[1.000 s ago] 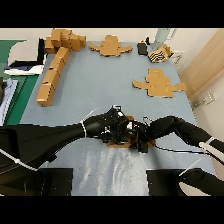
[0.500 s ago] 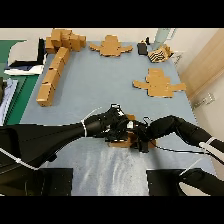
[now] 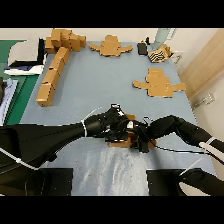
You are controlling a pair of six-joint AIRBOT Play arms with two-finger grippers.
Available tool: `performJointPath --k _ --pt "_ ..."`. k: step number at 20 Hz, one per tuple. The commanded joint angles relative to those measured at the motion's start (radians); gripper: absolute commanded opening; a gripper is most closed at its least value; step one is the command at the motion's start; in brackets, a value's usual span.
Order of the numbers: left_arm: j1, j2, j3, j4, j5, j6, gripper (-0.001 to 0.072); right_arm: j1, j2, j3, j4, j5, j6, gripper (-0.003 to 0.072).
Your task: Fold the box.
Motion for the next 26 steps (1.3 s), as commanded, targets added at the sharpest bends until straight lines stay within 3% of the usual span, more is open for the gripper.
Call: performJointPath --k 1,2,14,15,16,17,19,26 --pt "0.0 0.0 0.001 0.004 -0.038 0.01 0.04 0.001 -0.001 0.001 0.001 0.002 0.002 0.0427" --pt "0.0 0.0 0.001 0.003 -0.042 0.005 0.0545 0.001 -0.001 0.001 0.001 0.002 0.002 0.0427" --pt "0.043 0.002 0.008 -0.018 -0.057 0.001 0.0528 0.001 -0.001 0.001 0.001 0.002 0.002 0.0427" --pt "0.043 0.002 0.007 -0.018 -0.054 -0.006 0.0398 0.001 -0.001 0.001 0.001 0.002 0.002 0.0427" --pt "0.043 0.002 0.008 -0.018 -0.05 -0.005 0.0152 0.001 -0.001 0.001 0.001 0.002 0.002 0.0427" --pt "0.043 0.002 0.007 -0.018 -0.043 -0.004 0.0074 0.001 -0.001 0.001 0.001 0.002 0.002 0.0427" --pt "0.041 0.001 0.007 -0.018 -0.033 -0.003 0.0011 0.001 -0.001 0.001 0.001 0.002 0.002 0.0427" --pt "0.041 0.0 0.007 -0.021 -0.037 0.014 0.0016 0.001 -0.001 0.001 0.001 0.002 0.002 0.0427"
